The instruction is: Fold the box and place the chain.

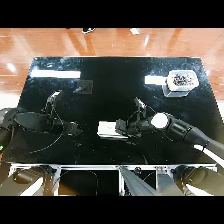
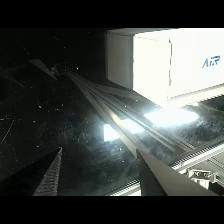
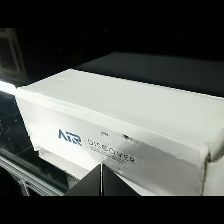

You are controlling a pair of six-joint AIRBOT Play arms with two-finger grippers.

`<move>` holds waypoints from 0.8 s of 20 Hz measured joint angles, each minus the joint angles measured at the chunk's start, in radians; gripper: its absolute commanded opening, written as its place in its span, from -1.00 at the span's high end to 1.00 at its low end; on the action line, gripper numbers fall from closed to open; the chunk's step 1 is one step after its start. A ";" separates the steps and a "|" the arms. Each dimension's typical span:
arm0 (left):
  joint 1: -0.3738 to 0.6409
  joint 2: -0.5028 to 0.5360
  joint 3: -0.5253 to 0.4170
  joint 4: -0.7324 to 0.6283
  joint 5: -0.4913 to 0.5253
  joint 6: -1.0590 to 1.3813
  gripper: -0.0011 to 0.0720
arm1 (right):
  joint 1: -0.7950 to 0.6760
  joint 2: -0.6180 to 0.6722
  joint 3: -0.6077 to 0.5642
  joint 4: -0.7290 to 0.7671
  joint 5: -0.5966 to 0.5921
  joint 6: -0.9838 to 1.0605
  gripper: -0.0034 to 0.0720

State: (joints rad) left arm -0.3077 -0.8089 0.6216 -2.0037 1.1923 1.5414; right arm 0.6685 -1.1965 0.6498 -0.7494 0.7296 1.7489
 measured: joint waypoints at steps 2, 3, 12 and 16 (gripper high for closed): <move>0.000 0.000 0.000 -0.001 0.000 0.000 -0.59 | 0.000 -0.002 0.000 -0.006 0.000 0.000 0.83; 0.000 0.000 0.000 -0.002 0.000 0.000 -0.59 | 0.000 -0.002 0.000 -0.008 0.000 0.000 0.83; 0.000 0.000 0.000 -0.007 0.000 0.000 -0.59 | -0.007 -0.004 0.042 0.068 0.028 -0.089 0.83; 0.000 0.000 0.000 -0.017 0.000 0.021 -0.59 | -0.050 0.028 0.074 0.095 0.074 -0.139 0.83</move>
State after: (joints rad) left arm -0.3077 -0.8089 0.6216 -2.0209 1.1927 1.5623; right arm 0.6186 -1.1687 0.7235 -0.6548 0.8040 1.6096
